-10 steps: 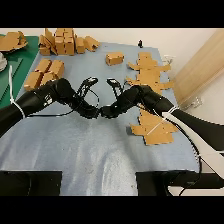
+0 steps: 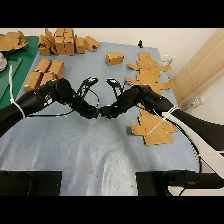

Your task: Fold the box.

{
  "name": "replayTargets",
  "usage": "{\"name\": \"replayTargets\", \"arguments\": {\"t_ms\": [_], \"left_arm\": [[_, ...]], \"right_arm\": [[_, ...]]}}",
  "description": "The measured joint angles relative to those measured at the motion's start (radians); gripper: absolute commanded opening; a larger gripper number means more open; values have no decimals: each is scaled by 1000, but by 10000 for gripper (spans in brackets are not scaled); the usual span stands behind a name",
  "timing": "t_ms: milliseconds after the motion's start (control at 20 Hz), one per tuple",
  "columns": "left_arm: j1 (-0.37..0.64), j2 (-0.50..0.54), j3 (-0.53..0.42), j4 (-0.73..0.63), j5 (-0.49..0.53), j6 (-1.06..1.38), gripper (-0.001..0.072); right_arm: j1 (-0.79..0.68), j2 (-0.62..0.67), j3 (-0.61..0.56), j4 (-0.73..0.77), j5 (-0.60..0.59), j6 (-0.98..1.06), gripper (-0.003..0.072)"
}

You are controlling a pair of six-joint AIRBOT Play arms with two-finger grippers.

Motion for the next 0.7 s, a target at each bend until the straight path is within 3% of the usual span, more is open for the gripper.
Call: {"name": "replayTargets", "arguments": {"t_ms": [250,450,600,700], "left_arm": [[0,0,0,0,2,1,13],[0,0,0,1,60,6,12],[0,0,0,-9,103,5,13],[0,-1,0,-15,129,5,13]], "right_arm": [[0,-1,0,41,6,1,3],[-10,-5,7,39,27,45,3],[-84,-2,67,-159,-81,141,4],[-170,10,111,-367,-241,194,4]]}}
